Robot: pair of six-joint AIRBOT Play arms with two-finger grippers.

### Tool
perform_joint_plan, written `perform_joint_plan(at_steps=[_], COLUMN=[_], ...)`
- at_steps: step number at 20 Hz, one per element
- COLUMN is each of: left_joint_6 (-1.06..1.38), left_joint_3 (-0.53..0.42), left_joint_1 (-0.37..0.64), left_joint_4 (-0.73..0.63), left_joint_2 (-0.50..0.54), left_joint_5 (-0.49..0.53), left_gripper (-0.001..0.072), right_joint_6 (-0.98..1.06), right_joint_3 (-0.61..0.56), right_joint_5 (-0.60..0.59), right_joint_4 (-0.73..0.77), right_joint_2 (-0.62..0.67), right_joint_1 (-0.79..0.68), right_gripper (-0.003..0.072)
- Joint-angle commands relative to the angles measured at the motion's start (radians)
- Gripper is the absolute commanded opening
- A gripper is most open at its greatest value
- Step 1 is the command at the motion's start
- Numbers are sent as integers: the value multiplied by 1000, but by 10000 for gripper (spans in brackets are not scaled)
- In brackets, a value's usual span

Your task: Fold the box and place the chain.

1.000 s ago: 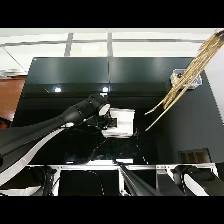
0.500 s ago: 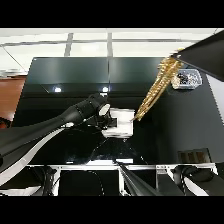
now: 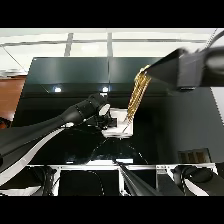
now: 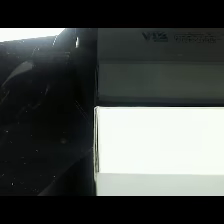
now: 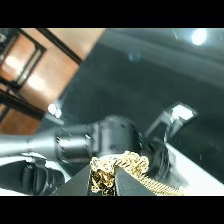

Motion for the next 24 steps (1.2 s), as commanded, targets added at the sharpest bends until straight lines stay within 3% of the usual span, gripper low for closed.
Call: perform_joint_plan(at_steps=[1,7,10,11,12,18,24], left_joint_6=[0,0,0,0,0,0,-139], left_joint_3=[1,1,1,1,1,1,36], left_joint_1=[1,1,1,1,1,1,1], left_joint_4=[0,0,0,0,0,0,-2], left_joint_2=[0,0,0,0,0,0,0], left_joint_5=[0,0,0,0,0,0,17], left_gripper=[22,22,22,22,22,22,22], right_joint_6=[0,48,54,60,59,57,-35], right_joint_3=[-146,-521,-622,-632,-631,-570,-571], right_joint_5=[-25,-274,-334,-330,-311,-95,-50], right_joint_4=[-15,-68,-63,-61,-70,-338,-340], right_joint_2=[-1,-4,-13,-16,-14,37,42], right_joint_1=[28,108,111,111,110,-114,-165], right_gripper=[15,18,24,224,371,371,371])
